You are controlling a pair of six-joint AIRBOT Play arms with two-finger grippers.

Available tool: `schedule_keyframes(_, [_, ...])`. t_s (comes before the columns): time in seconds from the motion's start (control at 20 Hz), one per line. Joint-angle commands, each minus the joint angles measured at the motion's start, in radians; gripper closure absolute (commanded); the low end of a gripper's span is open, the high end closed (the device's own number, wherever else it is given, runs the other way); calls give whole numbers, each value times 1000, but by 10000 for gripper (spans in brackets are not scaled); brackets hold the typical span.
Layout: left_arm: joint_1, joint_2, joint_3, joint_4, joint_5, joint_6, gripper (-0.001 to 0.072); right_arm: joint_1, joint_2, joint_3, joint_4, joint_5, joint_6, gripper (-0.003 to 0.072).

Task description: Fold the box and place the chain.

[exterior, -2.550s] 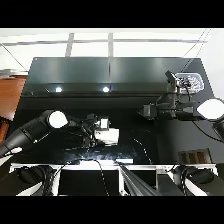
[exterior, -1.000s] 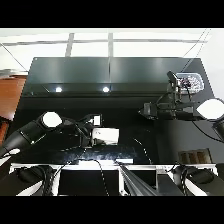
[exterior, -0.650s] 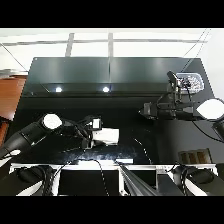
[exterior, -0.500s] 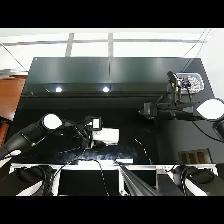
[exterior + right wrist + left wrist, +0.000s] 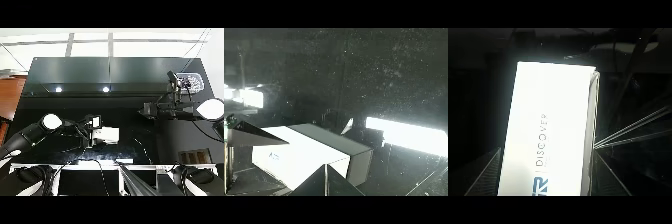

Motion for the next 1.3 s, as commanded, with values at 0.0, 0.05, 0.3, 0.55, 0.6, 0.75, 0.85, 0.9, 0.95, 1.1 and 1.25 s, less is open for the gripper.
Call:
schedule_keyframes(0.0, [0,-2,-2,-2,-12,0,7,0,0,1,0,0,0,668])
schedule_keyframes(0.05, [1,-5,-2,-2,-10,0,7,0,0,1,0,0,0,668])
schedule_keyframes(0.3, [1,-21,-2,-2,-8,0,7,0,0,1,0,0,0,668])
schedule_keyframes(0.55, [-4,-37,-2,-2,-6,1,7,0,0,1,0,0,0,668])
schedule_keyframes(0.6, [-13,-49,-1,-3,5,1,7,0,0,1,0,-1,0,668])
schedule_keyframes(0.75, [-61,-81,-1,-4,41,0,7,0,0,1,0,-8,0,668])
schedule_keyframes(0.85, [-73,-86,-1,-6,42,-2,7,0,0,1,1,-7,0,668])
schedule_keyframes(0.9, [-71,-86,-1,-14,47,-2,7,0,0,1,0,-7,0,668])
schedule_keyframes(0.95, [-71,-86,-1,-13,58,-5,7,0,0,1,0,-8,0,668])
schedule_keyframes(1.1, [-71,-86,-2,-13,71,-6,7,0,0,1,0,-8,0,668])
schedule_keyframes(1.25, [-71,-86,-3,-13,76,-8,7,0,0,1,0,-8,0,668])
